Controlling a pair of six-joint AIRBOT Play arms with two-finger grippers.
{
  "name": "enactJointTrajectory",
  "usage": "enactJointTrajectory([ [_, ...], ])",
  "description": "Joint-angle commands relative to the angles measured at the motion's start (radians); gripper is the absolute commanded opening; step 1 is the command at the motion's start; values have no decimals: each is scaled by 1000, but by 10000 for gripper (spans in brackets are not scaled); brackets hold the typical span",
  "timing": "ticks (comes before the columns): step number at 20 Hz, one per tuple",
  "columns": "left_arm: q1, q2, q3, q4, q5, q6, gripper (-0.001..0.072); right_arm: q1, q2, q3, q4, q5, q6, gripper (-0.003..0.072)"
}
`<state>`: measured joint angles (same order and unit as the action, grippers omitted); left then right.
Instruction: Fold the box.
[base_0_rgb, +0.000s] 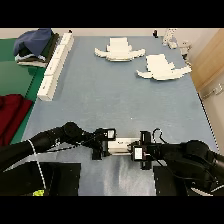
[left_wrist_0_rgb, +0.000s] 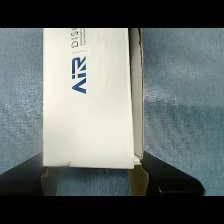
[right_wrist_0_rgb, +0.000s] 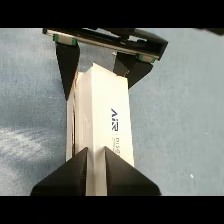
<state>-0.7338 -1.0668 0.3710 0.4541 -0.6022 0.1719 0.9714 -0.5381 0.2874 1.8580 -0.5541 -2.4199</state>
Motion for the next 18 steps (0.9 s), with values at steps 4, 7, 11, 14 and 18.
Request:
enactJointTrajectory([
  [4,0,0,1,2,0,3,452,0,-30,-16,3,16,5,86],
  [7,0,0,1,2,0,3,452,1,-39,-16,8,16,4,86],
  [11,0,0,1,2,0,3,452,1,-38,-16,9,16,5,111],
  [14,0,0,1,2,0,3,452,1,-21,-14,24,15,4,323],
  [18,0,0,1,2,0,3,452,1,47,-14,83,17,4,329],
])
